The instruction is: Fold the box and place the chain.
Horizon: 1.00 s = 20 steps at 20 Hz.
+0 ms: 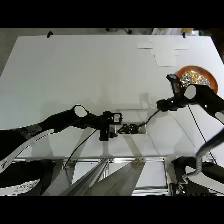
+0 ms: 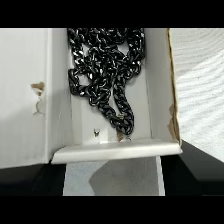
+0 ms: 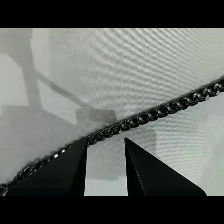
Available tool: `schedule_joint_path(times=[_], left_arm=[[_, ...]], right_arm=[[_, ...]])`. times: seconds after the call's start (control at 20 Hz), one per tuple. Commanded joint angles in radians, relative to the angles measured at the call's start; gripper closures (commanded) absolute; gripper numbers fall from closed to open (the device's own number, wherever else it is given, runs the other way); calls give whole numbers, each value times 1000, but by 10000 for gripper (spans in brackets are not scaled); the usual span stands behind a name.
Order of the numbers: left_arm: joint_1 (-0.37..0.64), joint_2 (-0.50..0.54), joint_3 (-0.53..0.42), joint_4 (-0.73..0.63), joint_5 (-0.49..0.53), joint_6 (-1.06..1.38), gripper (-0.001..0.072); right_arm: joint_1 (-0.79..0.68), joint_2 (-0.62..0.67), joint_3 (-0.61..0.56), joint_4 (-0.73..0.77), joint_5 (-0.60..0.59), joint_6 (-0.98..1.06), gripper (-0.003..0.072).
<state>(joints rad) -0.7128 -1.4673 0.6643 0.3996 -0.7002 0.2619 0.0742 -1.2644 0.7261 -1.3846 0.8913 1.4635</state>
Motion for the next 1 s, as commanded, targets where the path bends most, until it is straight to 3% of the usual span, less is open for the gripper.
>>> schedule_joint_path(times=[0.0,0.3,0.45,0.65,0.95], left_arm=[[0,0,0,0,0,0,500],[0,0,0,0,0,0,500],[0,0,0,0,0,0,500],[0,0,0,0,0,0,500],[0,0,0,0,0,0,500]], right_arm=[[2,-28,-1,-3,-10,6,421],[12,-32,-1,-5,-12,22,495],[48,-32,-1,-13,6,16,667],[68,22,-1,-40,86,8,667],[87,341,-1,68,249,-37,667]])
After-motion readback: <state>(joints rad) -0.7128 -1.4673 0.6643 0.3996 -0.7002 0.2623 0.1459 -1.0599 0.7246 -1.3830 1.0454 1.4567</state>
